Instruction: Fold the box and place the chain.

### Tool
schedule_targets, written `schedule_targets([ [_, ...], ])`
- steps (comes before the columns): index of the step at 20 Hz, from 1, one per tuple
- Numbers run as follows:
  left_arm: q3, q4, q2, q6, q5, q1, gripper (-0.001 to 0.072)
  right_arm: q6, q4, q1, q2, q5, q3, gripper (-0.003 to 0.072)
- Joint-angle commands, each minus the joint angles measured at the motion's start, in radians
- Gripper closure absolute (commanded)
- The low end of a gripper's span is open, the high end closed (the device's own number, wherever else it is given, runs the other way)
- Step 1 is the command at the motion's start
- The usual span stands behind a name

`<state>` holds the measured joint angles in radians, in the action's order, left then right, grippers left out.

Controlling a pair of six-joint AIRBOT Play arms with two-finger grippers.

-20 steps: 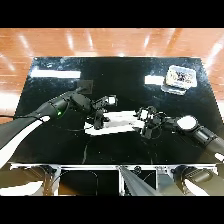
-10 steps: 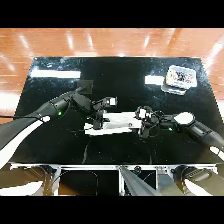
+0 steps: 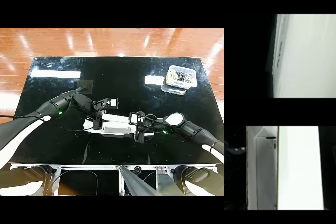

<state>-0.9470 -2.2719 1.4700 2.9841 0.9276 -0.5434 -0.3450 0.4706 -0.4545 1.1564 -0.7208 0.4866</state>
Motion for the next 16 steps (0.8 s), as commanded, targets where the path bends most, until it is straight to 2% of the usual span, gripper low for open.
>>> schedule_targets([
  [1,-0.002,-0.004,0.000,-0.016,0.021,0.000,0.0693,0.066,0.048,-0.018,0.010,0.029,0.001,-0.0023],
  [6,-0.002,-0.014,0.000,-0.035,0.041,0.000,0.0693,0.062,0.074,-0.018,0.053,0.060,0.001,-0.0023],
  [16,-0.001,-0.014,0.001,-0.101,0.064,0.000,0.0694,0.058,0.088,-0.028,0.058,0.067,0.001,-0.0022],
])
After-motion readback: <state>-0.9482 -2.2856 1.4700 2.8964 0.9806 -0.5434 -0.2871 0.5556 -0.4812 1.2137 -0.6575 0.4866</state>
